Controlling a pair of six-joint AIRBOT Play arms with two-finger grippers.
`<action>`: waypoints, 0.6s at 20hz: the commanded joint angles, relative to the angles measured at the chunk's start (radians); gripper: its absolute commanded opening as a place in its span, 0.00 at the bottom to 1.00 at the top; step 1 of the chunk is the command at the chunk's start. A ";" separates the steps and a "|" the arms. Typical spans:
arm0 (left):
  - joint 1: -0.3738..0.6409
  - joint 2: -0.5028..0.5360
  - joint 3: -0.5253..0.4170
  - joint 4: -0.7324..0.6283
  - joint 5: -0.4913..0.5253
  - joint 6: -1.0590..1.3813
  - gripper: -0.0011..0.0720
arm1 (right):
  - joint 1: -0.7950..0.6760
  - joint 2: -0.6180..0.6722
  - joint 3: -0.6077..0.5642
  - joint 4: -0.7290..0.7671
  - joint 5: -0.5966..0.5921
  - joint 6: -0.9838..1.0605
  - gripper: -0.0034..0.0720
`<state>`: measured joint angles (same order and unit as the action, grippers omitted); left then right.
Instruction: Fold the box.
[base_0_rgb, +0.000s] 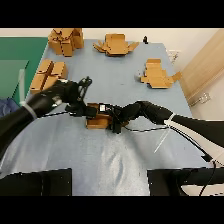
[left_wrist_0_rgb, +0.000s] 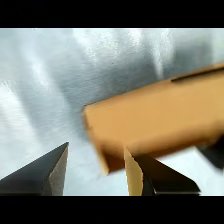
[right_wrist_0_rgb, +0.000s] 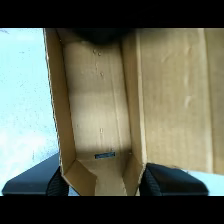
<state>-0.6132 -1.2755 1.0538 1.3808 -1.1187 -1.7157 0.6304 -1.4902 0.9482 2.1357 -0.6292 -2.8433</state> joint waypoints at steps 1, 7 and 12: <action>0.126 0.151 -0.090 -0.237 -0.101 0.530 0.75 | 0.000 0.000 0.000 0.000 0.000 0.000 0.53; 0.485 0.253 -0.269 -0.382 -0.113 1.434 0.74 | 0.001 0.000 0.000 0.000 0.000 0.000 0.53; 0.526 0.160 -0.325 -0.558 0.146 1.714 0.96 | 0.001 0.000 0.000 0.000 0.000 0.001 0.53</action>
<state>-0.1246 -1.0779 0.7582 0.9634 -1.0695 -0.2607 0.6304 -1.4902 0.9482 2.1357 -0.6292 -2.8433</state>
